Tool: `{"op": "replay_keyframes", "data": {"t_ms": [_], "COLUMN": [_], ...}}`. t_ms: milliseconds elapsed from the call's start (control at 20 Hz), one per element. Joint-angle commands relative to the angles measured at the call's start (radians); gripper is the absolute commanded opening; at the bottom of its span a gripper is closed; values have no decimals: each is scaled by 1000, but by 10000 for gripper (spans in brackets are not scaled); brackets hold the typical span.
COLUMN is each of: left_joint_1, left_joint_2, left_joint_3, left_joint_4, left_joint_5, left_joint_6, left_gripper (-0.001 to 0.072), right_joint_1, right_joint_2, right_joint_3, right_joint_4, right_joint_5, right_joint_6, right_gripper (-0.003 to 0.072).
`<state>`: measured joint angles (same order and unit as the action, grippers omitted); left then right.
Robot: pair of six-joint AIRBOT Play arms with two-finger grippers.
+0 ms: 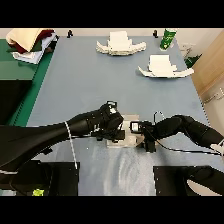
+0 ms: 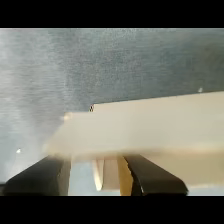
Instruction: Fold the box.
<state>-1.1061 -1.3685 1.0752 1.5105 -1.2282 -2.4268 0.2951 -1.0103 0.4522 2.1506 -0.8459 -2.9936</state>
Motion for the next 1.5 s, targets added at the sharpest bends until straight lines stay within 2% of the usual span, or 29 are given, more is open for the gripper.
{"op": "replay_keyframes", "data": {"t_ms": [0, 150, 200, 250, 450, 650, 750, 850, 1000, 1050, 1100, 1150, 1200, 1300, 1450], "left_joint_1": [13, 15, 15, 16, 17, 39, 107, 164, 242, 282, 328, 372, 419, 488, 517], "left_joint_2": [54, 123, 138, 147, 148, 159, 224, 335, 526, 576, 619, 644, 655, 647, 595], "left_joint_3": [85, 122, 122, 122, 122, 116, 56, -42, -216, -272, -332, -388, -441, -527, -624], "left_joint_4": [48, 70, 74, 87, 88, 56, 3, 4, -116, -193, -274, -348, -420, -505, -578], "left_joint_5": [-171, -201, -208, -215, -220, -235, -208, -139, -1, 58, 132, 211, 272, 325, 383], "left_joint_6": [60, 62, 63, 80, 139, 341, 459, 605, 1138, 1304, 1458, 1557, 1642, 1837, 2074], "left_gripper": [425, 411, 143, 14, 13, 13, 13, 13, 15, 83, 540, 696, 696, 695, 695], "right_joint_1": [0, 0, 0, 0, 0, 0, 0, 0, 0, 0, 0, 0, 0, 0, 0], "right_joint_2": [1, 1, 1, 1, 1, 1, 1, 1, 1, 1, 1, 1, 1, 1, 1], "right_joint_3": [0, -1, 0, 0, 0, -1, 0, 0, 0, 0, 0, 0, 0, 0, 0], "right_joint_4": [0, 0, 0, 0, 0, 0, 0, 0, 0, 0, 0, 0, 0, 0, 0], "right_joint_5": [0, 0, 0, 0, 0, 0, 0, 0, 0, 0, 0, 0, 0, 0, 0], "right_joint_6": [0, 0, 0, 0, 0, 0, 0, 0, 0, 0, 0, 0, 0, 0, 0], "right_gripper": [510, 510, 510, 510, 510, 510, 510, 510, 510, 510, 510, 510, 510, 510, 510]}}
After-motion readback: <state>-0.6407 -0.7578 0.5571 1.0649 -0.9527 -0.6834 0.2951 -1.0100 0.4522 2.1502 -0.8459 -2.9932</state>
